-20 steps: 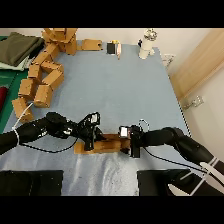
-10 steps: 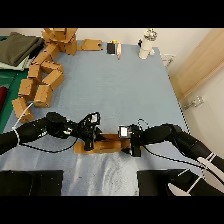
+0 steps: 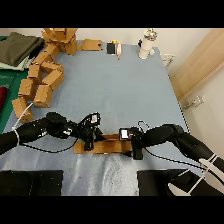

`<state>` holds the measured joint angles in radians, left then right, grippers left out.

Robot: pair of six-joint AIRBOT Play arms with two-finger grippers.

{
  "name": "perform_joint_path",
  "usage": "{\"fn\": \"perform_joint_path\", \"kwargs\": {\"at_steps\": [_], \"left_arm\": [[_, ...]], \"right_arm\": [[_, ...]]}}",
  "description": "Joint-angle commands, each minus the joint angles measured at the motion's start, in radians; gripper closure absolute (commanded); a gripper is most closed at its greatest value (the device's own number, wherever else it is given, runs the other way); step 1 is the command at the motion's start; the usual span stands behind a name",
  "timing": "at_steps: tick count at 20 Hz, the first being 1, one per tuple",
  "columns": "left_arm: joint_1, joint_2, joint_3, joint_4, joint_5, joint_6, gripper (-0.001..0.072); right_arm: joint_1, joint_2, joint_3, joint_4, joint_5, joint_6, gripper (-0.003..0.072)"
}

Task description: Fold the box.

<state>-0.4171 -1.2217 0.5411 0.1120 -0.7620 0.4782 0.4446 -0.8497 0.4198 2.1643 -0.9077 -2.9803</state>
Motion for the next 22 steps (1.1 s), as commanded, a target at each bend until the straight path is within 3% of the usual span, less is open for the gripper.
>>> {"fn": "perform_joint_path", "kwargs": {"at_steps": [1, 22], "left_arm": [[-0.001, 0.001, 0.000, 0.000, 0.001, 0.000, 0.0696], [-0.001, 0.001, 0.000, 0.000, 0.001, 0.000, 0.0695]], "right_arm": [[0.000, -0.009, 0.000, 0.004, 0.061, 0.003, -0.0026], [0.000, -0.130, 0.000, 0.078, 0.072, -0.023, -0.0026]]}}
